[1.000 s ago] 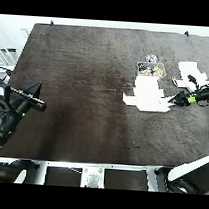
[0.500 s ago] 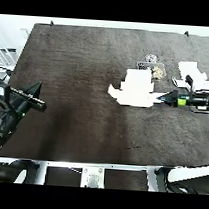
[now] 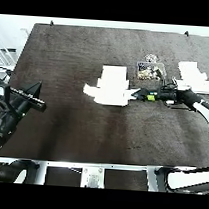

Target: Fold the box and place the chain.

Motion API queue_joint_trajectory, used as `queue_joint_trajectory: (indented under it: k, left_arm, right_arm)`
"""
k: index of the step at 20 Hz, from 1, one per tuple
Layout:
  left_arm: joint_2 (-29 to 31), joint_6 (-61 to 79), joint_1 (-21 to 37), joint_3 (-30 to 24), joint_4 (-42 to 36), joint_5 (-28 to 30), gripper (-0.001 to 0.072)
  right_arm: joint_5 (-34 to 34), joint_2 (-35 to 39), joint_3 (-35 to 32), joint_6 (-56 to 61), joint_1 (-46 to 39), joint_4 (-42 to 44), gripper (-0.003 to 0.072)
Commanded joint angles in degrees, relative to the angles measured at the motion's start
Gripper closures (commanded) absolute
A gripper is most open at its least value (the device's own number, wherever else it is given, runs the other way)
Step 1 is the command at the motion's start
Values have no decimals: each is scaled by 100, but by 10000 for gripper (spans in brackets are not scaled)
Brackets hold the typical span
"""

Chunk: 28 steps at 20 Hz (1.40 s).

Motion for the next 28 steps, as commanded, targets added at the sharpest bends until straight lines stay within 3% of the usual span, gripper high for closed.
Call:
queue_joint_trajectory:
  k: [1, 8, 9, 10, 11, 15, 17, 21, 28]
  left_arm:
    - [-2, 0, -2, 7, 0, 9, 690]
    - [-4, 2, -2, 4, 2, 0, 690]
    - [-4, 2, -2, 4, 2, -2, 654]
    - [-4, 2, -2, 4, 0, 20, 299]
    - [-4, -26, -2, 4, -4, 79, 168]
    - [-20, 0, -2, 7, -4, -133, 169]
    - [-334, -2, -2, 114, -2, -278, 168]
    - [-1888, -4, -2, 933, -2, -505, 168]
    - [-4828, -225, -2, 3180, 2, -1620, 169]
  right_arm:
    - [-577, -22, 164, 37, 529, 28, 672]
    - [-988, -26, 188, -4, 643, -192, 672]
    - [-990, -26, 164, -4, 645, -188, 672]
    - [-988, -26, 127, -4, 647, -151, 672]
    - [-1008, -26, 74, -7, 669, -127, 672]
    - [-1167, -15, 4, -181, 748, -15, 672]
    - [-1303, -13, 7, -267, 789, 2, 672]
    - [-1357, -13, 13, -468, 789, 9, 672]
    - [-1434, -13, 4, -645, 789, 48, 671]
